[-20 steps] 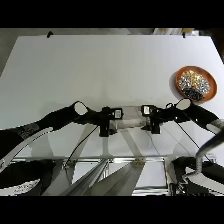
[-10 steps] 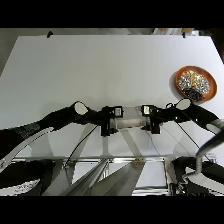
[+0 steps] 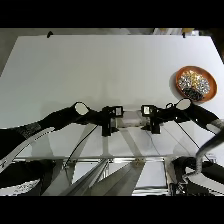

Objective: Fold the box and place the chain.

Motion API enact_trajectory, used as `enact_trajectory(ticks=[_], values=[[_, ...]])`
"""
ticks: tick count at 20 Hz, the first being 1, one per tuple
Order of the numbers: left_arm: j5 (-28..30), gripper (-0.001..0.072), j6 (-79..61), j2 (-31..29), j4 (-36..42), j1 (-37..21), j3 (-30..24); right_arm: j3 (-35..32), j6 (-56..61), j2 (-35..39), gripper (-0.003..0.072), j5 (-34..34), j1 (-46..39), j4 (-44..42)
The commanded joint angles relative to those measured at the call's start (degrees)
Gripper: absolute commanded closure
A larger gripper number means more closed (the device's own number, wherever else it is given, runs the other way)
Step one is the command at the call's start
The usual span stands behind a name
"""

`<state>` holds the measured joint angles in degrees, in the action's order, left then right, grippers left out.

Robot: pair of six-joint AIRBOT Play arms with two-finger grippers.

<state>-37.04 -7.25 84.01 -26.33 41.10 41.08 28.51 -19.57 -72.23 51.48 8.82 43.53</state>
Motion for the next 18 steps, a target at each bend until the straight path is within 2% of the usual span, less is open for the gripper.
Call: enact_trajectory(ticks=[1, 18], values=[[0.37, 0.0502, -0.22, 0.09, -2.84, -0.04, -0.04, 0.02, 0.02, -0.02, 0.033, 0.0, 0.04, -0.04], [0.15, 0.0502, -0.22, 0.09, -2.82, 0.07, -0.04, 0.02, 0.02, -0.02, 0.033, 0.72, 0.04, -0.7]])
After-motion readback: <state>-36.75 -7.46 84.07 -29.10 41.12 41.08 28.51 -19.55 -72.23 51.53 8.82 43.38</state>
